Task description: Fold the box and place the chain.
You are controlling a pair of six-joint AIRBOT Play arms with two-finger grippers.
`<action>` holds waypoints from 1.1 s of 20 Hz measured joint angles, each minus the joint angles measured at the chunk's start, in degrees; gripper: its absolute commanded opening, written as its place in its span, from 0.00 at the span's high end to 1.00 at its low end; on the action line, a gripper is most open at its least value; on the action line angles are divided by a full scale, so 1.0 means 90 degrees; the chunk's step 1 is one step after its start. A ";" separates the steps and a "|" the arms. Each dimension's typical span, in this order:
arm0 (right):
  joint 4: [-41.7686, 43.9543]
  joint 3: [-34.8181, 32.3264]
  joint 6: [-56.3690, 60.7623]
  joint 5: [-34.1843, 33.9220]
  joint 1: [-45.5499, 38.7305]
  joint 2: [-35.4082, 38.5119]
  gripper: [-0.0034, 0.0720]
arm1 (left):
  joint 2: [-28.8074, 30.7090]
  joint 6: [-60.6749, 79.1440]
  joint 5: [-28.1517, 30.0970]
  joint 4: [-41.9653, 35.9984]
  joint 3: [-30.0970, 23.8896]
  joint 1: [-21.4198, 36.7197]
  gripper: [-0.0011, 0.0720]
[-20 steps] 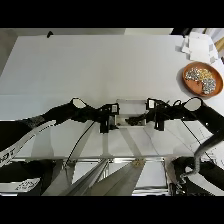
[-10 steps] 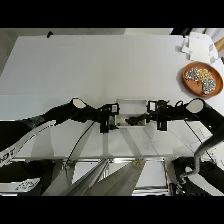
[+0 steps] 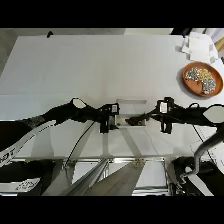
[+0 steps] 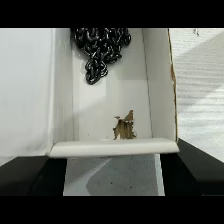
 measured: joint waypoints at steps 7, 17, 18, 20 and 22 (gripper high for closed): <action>0.2096 0.0148 0.0163 0.0503 0.0000 0.0287 0.94 | 0.0000 0.0000 0.0000 0.0000 0.0000 0.0000 0.80; 0.2722 0.0170 0.0279 -0.0243 0.1061 -0.0449 0.94 | 0.0000 -0.0002 0.0000 0.0000 0.0000 0.0000 0.80; 0.2674 0.0170 0.0359 -0.0367 0.1124 -0.0617 0.94 | 0.0000 -0.0002 0.0000 0.0002 0.0000 0.0000 0.80; 0.2599 0.0170 0.0537 -0.0546 0.1197 -0.0925 0.94 | 0.0000 -0.0002 0.0000 0.0000 0.0000 0.0000 0.80; 0.2506 0.0170 0.0724 -0.0629 0.1236 -0.1205 0.93 | 0.0000 0.0000 -0.0002 0.0000 0.0000 0.0000 0.80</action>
